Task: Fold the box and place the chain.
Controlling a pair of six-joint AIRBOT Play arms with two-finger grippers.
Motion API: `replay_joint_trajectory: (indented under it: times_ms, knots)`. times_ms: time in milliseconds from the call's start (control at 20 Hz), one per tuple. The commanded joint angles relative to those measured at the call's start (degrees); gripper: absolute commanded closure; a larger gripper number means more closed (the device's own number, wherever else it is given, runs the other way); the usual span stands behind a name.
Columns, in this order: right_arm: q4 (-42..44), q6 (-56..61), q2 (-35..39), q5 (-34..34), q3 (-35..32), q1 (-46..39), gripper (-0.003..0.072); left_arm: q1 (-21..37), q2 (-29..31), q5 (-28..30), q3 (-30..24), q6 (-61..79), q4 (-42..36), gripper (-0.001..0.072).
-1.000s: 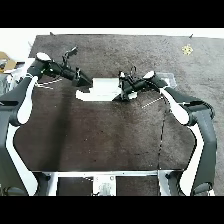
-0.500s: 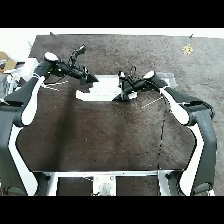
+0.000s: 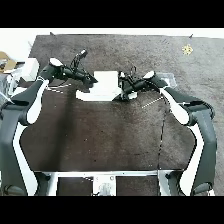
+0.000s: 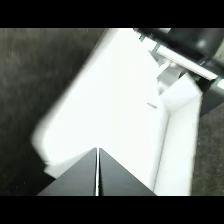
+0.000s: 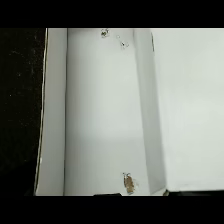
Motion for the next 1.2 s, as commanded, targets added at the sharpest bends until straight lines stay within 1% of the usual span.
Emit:
replay_joint_trajectory:
  times_ms: [0, 450, 550, 700, 800, 850, 950, 1000, 1050, 1100, 1150]
  knots:
    - [0.0, 0.0, 0.0, 0.0, 0.0, 0.0, 0.0261, 0.0, -2.2, -0.1, 0.0, -1.2, 0.7, 0.069]
    - [0.0, 0.0, 0.0, 0.0, 0.0, 0.0, 0.0261, 0.2, -1.5, -2.5, 0.3, -1.0, -0.2, 0.0699]
    - [0.0, 0.0, 0.0, 0.0, 0.0, 0.0, 0.0261, 0.5, 0.4, -1.7, 0.3, 0.7, -0.2, 0.0699]
    - [0.0, 0.0, 0.0, 0.0, 0.0, 0.0, 0.0261, 0.5, 5.0, -0.9, 0.3, 3.8, 0.1, 0.0699]
    - [0.0, 0.0, 0.0, 0.0, 0.0, 0.0, 0.026, 0.5, 8.7, -1.1, 0.3, 5.4, 2.1, 0.0699]
    - [0.0, 0.0, 0.0, 0.0, 0.0, 0.0, 0.0261, 0.5, 10.1, -1.2, 0.3, 5.3, 4.4, 0.0699]
    - [0.0, 0.0, 0.0, 0.0, 0.0, 0.0, 0.0261, 0.5, 12.5, -1.8, 0.3, 5.3, 10.7, 0.0699]
    - [0.0, 0.0, 0.0, 0.0, 0.0, 0.0, 0.0261, 0.5, 12.9, -3.4, 0.3, 5.4, 14.2, 0.0696]
    - [0.0, 0.0, 0.0, 0.0, 0.0, 0.0, 0.0261, 0.5, 12.9, -7.1, 0.3, 6.2, 17.1, 0.0527]
    - [0.0, 0.0, 0.0, 0.0, 0.0, 0.0, 0.0261, 0.2, 12.5, -10.1, -0.2, 11.2, 19.4, 0.0071]
    - [0.0, 0.0, 0.0, 0.0, 0.0, 0.0, 0.026, -0.1, 12.3, -11.0, -1.4, 13.4, 20.6, 0.0003]
